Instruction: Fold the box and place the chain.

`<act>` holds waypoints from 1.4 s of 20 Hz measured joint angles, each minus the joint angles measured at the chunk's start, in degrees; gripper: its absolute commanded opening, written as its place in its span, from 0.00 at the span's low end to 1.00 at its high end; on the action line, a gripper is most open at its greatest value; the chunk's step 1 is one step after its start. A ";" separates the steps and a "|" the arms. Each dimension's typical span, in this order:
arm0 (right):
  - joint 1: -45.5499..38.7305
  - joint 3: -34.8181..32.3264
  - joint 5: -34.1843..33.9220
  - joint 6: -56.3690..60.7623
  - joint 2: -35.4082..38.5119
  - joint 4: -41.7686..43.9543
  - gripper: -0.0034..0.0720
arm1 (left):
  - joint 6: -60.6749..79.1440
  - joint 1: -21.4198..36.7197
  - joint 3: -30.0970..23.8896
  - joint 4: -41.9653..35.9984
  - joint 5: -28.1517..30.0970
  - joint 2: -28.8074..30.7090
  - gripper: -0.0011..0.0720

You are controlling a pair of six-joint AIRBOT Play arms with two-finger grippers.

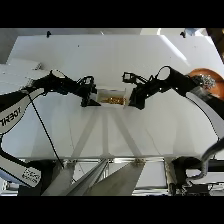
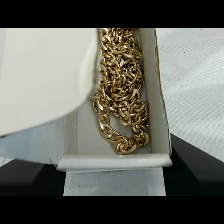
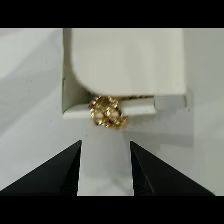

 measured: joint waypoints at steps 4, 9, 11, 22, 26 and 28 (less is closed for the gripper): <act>0.07 0.00 -2.78 -3.39 -1.64 4.74 0.31 | 0.00 -0.02 0.00 0.00 0.00 0.00 0.69; 0.50 -0.02 -4.04 -5.33 -2.16 5.70 0.06 | -0.07 0.04 0.00 0.02 -0.04 0.02 0.69; 0.61 -0.02 -3.28 -5.33 -2.05 4.85 0.06 | 0.04 0.04 0.00 0.04 -0.04 0.02 0.69; 1.18 0.00 2.62 6.86 3.26 8.07 0.06 | 0.02 0.02 0.00 0.02 -0.02 0.02 0.69; 3.98 -0.02 -3.26 8.33 3.72 12.39 0.39 | 0.02 0.02 0.00 0.02 0.00 0.02 0.69; 5.14 0.00 -5.18 8.74 3.82 13.33 0.40 | -0.04 0.02 0.00 0.00 0.00 0.02 0.69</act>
